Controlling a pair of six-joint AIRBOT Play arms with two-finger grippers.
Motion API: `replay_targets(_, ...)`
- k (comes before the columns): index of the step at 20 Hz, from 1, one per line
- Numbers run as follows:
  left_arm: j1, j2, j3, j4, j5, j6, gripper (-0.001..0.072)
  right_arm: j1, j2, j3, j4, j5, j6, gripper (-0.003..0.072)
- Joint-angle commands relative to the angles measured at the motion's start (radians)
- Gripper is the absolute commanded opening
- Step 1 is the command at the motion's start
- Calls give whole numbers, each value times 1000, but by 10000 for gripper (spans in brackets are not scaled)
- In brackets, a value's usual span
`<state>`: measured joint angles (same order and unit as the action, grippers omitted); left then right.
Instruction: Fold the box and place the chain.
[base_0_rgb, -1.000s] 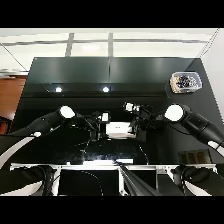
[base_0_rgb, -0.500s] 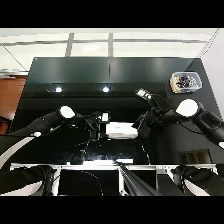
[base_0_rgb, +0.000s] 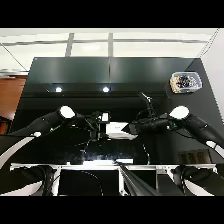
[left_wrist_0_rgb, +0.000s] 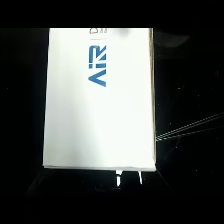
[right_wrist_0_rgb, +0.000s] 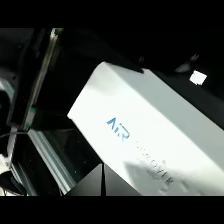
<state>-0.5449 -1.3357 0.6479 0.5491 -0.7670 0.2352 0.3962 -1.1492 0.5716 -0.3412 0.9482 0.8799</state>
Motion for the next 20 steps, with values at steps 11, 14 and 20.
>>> replay_targets(11, 0, -1, 0, 0, -2, 0, 445, -5, -83, 16, -29, 2, -13, 7)
replay_targets(14, 0, -1, 0, 0, -23, 0, 445, -72, -45, 96, -90, 96, 7, 9)
replay_targets(20, 0, 0, 0, 0, -25, 0, 446, -348, 82, 248, -111, 225, 19, 10)
